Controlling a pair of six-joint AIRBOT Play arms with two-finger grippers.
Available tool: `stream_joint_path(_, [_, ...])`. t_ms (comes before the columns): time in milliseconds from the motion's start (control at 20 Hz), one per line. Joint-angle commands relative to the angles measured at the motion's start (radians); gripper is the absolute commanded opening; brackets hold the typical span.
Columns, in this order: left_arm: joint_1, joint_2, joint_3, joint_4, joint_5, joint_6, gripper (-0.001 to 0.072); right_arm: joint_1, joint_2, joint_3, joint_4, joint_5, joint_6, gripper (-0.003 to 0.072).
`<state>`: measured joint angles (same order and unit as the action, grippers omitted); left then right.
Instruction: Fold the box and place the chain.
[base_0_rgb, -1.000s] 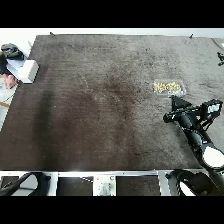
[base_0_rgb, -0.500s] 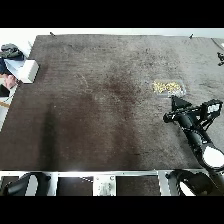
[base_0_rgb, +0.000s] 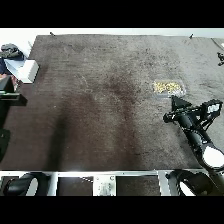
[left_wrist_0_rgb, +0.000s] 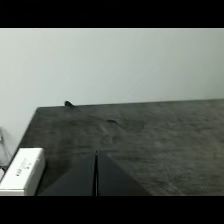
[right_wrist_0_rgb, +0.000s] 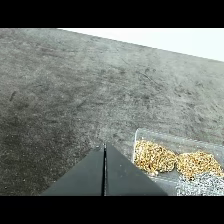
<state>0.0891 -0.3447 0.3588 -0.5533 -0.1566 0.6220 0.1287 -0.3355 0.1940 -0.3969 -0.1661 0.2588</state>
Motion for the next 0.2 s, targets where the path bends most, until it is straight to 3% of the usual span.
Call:
stream_joint_path(0, [-0.076,0.005,-0.003,-0.001,0.04,0.034,0.0005,0.001,0.001,0.0,0.0,0.0,0.0,-0.0017])
stream_joint_path(150, [-0.076,0.004,-0.002,-0.001,0.029,0.034,0.0008,0.001,0.001,0.0,0.0,0.0,0.0,-0.0016])
